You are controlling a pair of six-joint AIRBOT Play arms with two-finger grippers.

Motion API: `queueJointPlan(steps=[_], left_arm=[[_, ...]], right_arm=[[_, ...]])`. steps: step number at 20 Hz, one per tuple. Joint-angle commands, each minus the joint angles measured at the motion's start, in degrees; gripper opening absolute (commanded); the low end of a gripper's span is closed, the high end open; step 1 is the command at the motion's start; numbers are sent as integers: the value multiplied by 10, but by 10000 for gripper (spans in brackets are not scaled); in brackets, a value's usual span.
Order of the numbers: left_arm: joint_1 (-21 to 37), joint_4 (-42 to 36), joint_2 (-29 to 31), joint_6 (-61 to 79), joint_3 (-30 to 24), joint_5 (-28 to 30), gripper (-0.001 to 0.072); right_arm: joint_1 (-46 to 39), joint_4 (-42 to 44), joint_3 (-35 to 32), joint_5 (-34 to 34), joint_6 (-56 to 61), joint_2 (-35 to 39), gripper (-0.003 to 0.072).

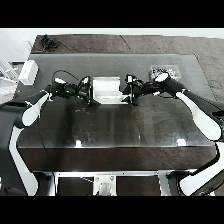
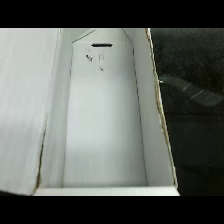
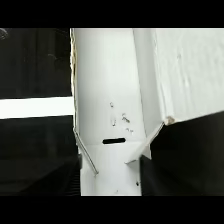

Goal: Fold the box and place the chain.

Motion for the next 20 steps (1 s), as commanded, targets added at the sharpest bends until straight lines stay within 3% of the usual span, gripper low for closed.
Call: queueJointPlan(steps=[1, 3, 7, 11, 14, 16, 18, 20], left_arm=[[0, 0, 0, 0, 0, 1, 355], [0, 0, 0, 0, 0, 1, 356], [0, 0, 0, 0, 0, 1, 355], [0, 0, 0, 0, 0, 0, 355], [0, 0, 0, 0, 0, 0, 356], [0, 0, 0, 0, 0, 1, 355], [0, 0, 0, 0, 0, 1, 355], [0, 0, 0, 0, 0, 0, 355]], right_arm=[[9, 3, 0, -27, -5, -2, 291], [13, 26, 0, -32, -19, -2, 230], [30, 94, 0, -59, -50, -10, 232], [37, 100, 0, -71, -50, -36, 235], [36, 104, 0, -71, -50, -42, 298], [36, 105, 0, -69, -50, -42, 432], [36, 105, 0, -53, -50, -42, 444], [36, 105, 0, -32, -49, -42, 553]])
